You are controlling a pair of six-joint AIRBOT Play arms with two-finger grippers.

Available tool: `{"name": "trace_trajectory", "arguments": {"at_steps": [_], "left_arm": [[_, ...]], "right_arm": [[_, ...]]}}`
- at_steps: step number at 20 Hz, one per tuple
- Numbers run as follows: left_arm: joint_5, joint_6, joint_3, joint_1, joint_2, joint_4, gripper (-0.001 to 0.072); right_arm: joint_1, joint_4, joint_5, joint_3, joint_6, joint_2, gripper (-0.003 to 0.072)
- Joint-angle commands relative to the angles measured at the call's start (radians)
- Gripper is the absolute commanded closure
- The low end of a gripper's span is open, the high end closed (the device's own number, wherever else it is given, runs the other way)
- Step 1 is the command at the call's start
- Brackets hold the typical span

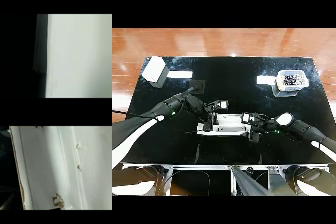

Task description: Fold the box and place the chain.

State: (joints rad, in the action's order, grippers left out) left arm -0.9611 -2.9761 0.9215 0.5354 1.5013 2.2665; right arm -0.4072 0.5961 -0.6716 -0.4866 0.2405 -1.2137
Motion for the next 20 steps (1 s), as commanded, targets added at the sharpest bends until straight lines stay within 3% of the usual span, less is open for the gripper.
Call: {"name": "trace_trajectory", "arguments": {"at_steps": [1, 11, 13, 16, 17, 18, 20], "left_arm": [[-0.008, 0.000, 0.000, 0.001, 0.000, 0.001, 0.0692], [-0.027, 0.000, 0.000, 0.001, -0.002, 0.024, 0.0682], [-0.026, 0.008, 0.000, 0.003, -0.002, 0.024, 0.0539], [-0.026, 0.039, 0.000, 0.003, -0.002, 0.024, 0.0513], [-0.025, 0.051, 0.000, 0.003, -0.002, 0.024, 0.0476], [-0.027, 0.052, 0.000, 0.003, -0.002, 0.023, 0.0454], [-0.030, 0.052, 0.000, 0.003, -0.002, 0.024, 0.0455]], "right_arm": [[0.000, -0.003, 0.003, -0.001, -0.001, 0.000, 0.0378], [0.000, -0.004, 0.003, -0.001, -0.001, 0.000, 0.0377], [0.000, -0.004, 0.003, -0.001, -0.001, 0.000, 0.0377], [0.000, -0.004, 0.004, -0.001, -0.001, 0.000, 0.0375], [0.000, -0.005, 0.005, -0.001, -0.002, 0.000, 0.0278], [0.000, -0.005, 0.007, -0.001, -0.002, 0.000, 0.0132], [0.000, -0.006, 0.007, -0.001, -0.002, 0.000, 0.0147]]}}
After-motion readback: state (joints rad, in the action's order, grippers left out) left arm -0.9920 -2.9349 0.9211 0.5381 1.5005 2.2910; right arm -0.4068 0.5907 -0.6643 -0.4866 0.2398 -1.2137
